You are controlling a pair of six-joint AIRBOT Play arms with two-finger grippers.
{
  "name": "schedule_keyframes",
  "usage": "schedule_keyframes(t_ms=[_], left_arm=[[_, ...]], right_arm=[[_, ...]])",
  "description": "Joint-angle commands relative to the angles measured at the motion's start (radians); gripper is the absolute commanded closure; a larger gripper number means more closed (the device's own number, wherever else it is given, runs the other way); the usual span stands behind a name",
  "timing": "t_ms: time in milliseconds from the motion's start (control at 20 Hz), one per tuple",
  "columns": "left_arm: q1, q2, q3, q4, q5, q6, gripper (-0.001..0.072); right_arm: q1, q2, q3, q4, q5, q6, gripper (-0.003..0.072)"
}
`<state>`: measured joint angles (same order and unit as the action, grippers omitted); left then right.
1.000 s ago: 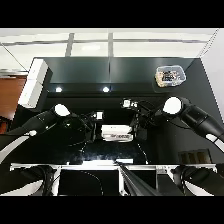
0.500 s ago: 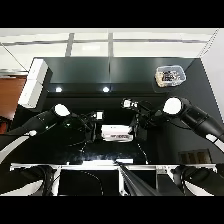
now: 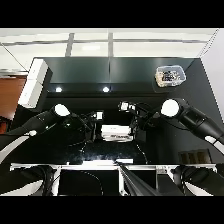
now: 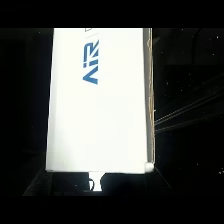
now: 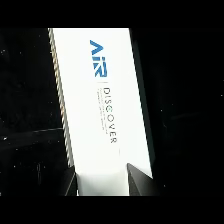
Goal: Fold the box and place the chain.
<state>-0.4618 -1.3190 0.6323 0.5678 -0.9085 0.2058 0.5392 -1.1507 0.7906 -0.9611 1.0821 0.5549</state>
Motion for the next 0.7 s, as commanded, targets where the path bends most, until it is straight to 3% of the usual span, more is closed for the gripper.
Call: schedule_keyframes(t_ms=[0, 650], left_arm=[[0.001, 0.000, 0.000, 0.000, 0.000, -0.001, 0.0359], [0.001, 0.000, 0.000, 0.000, 0.000, -0.001, 0.0359]], right_arm=[[0.005, -0.001, 0.000, -0.024, -0.005, 0.018, 0.0368], [0.003, 0.019, 0.001, -0.029, -0.031, 0.018, 0.0369]])
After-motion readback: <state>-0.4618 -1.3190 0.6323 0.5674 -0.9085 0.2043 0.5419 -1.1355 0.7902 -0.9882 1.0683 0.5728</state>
